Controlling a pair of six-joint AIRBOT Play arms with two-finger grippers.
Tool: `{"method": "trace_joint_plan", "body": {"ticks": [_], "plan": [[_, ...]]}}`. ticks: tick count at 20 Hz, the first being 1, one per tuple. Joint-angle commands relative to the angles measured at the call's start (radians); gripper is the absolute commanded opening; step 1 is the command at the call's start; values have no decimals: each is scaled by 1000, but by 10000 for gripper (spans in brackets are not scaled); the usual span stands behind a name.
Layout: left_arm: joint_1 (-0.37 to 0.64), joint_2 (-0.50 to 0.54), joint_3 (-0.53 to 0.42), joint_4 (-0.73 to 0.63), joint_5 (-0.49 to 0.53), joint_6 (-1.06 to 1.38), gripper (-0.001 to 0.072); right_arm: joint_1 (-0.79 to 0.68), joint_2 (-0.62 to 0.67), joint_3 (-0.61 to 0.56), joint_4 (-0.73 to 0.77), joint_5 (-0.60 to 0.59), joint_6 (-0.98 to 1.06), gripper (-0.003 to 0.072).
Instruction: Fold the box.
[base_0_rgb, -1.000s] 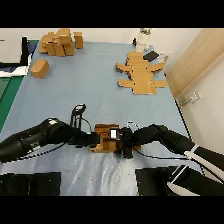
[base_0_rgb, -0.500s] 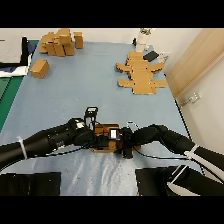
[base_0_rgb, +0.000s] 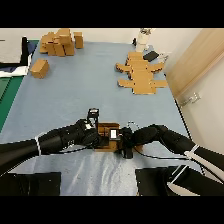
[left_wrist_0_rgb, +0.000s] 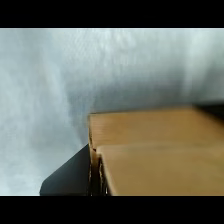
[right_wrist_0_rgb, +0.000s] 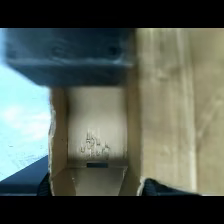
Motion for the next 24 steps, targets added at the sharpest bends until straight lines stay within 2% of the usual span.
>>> {"method": "trace_joint_plan", "body": {"ticks": [1, 7, 8, 9, 10, 16, 20, 22, 23, 24], "plan": [[-1, -8, 3, -11, 17, -1, 52, 1, 0, 0, 0, 3, 0, 571], [-1, -7, 3, -41, 10, 1, 56, 1, 0, 0, 0, 3, 0, 571], [-1, -5, 3, -53, 3, 8, 216, 1, 0, 0, 0, 3, 0, 571], [-1, -3, 3, -60, -11, 7, 445, 1, 0, 0, 0, 3, 0, 571], [2, 4, 3, -64, -34, 8, 525, 1, 0, 0, 0, 3, 0, 571], [25, 89, 6, -55, -156, 23, 525, 1, 0, 0, 0, 3, 0, 571], [90, 173, 6, -72, -190, 67, 525, 1, 0, 0, 0, 3, 0, 571], [145, 205, 6, -126, -196, 135, 524, 1, 0, 0, 0, 3, 0, 571], [182, 213, 6, -183, -198, 200, 511, 1, 0, 0, 0, 3, 0, 571], [216, 214, 6, -240, -200, 266, 387, 1, 0, 0, 0, 3, 0, 571]]}}
